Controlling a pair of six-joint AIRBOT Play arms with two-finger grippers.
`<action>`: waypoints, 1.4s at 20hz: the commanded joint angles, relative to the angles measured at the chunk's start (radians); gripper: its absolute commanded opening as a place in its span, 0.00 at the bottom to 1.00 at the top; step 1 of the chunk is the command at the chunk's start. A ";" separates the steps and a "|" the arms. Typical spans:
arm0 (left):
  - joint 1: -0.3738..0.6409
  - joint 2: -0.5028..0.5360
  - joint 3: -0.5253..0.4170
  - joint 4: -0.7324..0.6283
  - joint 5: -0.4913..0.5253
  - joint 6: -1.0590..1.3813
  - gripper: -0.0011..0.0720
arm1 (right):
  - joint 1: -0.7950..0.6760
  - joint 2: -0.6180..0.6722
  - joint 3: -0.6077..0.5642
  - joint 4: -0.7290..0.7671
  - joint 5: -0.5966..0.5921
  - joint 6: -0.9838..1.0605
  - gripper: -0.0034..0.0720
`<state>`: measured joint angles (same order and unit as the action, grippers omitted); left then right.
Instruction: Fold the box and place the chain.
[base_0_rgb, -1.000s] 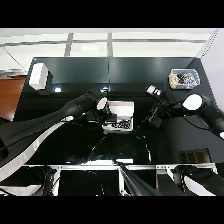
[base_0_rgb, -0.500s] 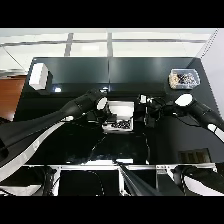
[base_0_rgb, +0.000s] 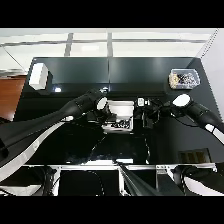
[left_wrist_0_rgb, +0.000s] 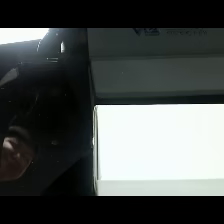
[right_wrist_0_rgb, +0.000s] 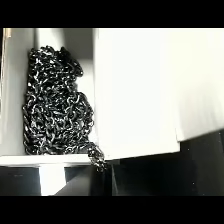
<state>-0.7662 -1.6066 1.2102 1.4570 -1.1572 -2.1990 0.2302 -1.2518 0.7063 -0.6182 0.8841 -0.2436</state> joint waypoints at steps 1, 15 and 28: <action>0.001 0.000 0.000 0.000 0.001 0.000 0.05 | 0.002 0.001 0.001 -0.019 0.006 0.005 0.07; 0.001 0.000 0.000 0.000 0.001 0.000 0.05 | 0.003 0.192 0.002 -0.070 0.086 0.354 0.07; 0.001 0.000 0.000 -0.003 -0.004 0.000 0.05 | 0.003 0.190 0.002 0.023 0.084 0.410 0.07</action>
<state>-0.7662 -1.6066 1.2102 1.4555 -1.1587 -2.1994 0.2321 -1.0607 0.7071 -0.6052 0.9714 0.1238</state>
